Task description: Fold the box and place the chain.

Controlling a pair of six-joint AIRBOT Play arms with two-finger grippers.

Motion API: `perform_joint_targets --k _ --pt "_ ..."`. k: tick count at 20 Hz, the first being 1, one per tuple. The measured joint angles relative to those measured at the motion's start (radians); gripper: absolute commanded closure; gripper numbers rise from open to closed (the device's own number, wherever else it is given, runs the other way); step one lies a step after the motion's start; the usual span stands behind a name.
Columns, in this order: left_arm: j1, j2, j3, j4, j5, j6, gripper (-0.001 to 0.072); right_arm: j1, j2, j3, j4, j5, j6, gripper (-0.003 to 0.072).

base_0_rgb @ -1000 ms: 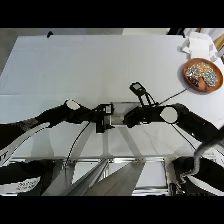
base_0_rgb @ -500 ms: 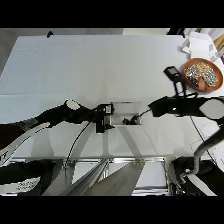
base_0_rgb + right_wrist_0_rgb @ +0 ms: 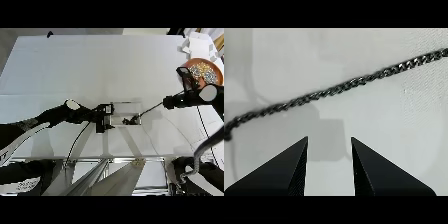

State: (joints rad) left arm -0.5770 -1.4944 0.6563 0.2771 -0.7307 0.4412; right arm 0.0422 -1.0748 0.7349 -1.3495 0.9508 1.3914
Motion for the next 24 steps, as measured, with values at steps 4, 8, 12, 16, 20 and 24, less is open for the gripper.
perform_joint_targets --k 4,8,12,16,20,24 --pt "0.000 0.000 0.000 0.000 0.000 0.000 0.0390 0.014 -0.180 0.089 -0.069 -0.029 0.040 0.0379" --pt "0.000 0.000 0.000 0.000 0.000 0.000 0.0390 0.019 -0.298 0.148 -0.124 -0.018 0.072 0.0380" --pt "0.000 0.000 0.000 0.000 0.000 0.000 0.0390 0.020 -0.338 0.165 -0.144 -0.033 0.087 0.0397" --pt "0.000 0.000 0.000 0.000 0.000 0.000 0.0390 0.020 -0.362 0.171 -0.159 -0.030 0.098 0.0651" --pt "0.000 0.000 0.000 0.000 0.000 0.000 0.0390 0.020 -0.370 0.172 -0.156 -0.008 0.101 0.0671" --pt "0.000 0.000 0.000 0.000 0.000 0.000 0.0390 0.022 -0.341 0.169 -0.132 0.046 0.100 0.0671"
